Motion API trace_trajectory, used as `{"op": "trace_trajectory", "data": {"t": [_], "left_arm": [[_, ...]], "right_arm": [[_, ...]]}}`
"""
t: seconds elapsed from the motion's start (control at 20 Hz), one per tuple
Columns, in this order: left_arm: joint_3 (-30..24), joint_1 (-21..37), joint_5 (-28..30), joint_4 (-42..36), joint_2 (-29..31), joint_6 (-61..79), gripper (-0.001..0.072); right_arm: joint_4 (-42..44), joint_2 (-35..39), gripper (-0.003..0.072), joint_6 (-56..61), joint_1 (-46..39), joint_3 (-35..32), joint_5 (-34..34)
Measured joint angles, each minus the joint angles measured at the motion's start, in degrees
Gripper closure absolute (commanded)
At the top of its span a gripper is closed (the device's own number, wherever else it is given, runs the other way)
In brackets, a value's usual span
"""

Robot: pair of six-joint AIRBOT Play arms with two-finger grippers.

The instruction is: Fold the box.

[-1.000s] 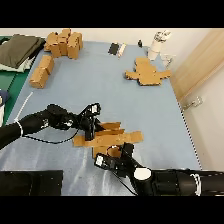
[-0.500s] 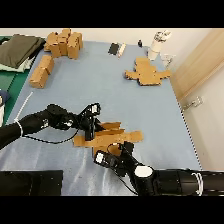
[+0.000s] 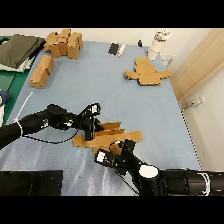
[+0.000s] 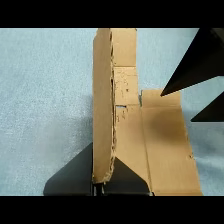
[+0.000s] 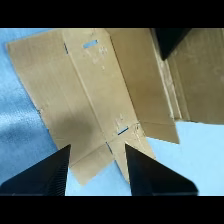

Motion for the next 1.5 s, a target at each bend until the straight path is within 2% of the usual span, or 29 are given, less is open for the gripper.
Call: {"op": "trace_trajectory", "data": {"t": [0.2, 0.35, 0.95, 1.5], "left_arm": [[0.0, 0.0, 0.0, 0.0, 0.0, 0.0, 0.0696], [0.0, 0.0, 0.0, 0.0, 0.0, 0.0, 0.0696], [0.0, 0.0, 0.1, 0.0, 0.0, 0.0, 0.0696], [0.0, 0.0, 0.0, 0.0, 0.0, 0.0, 0.0696]], "right_arm": [[6.6, 0.2, 0.0165, -9.0, 0.0, -1.6, 0.1], [8.2, 0.2, 0.0165, -12.6, 0.0, -3.2, 2.2], [2.9, -0.2, 0.0182, -15.1, -0.2, -4.2, 4.9], [2.3, -1.5, 0.0183, -15.3, -3.7, -4.2, 7.6]]}}
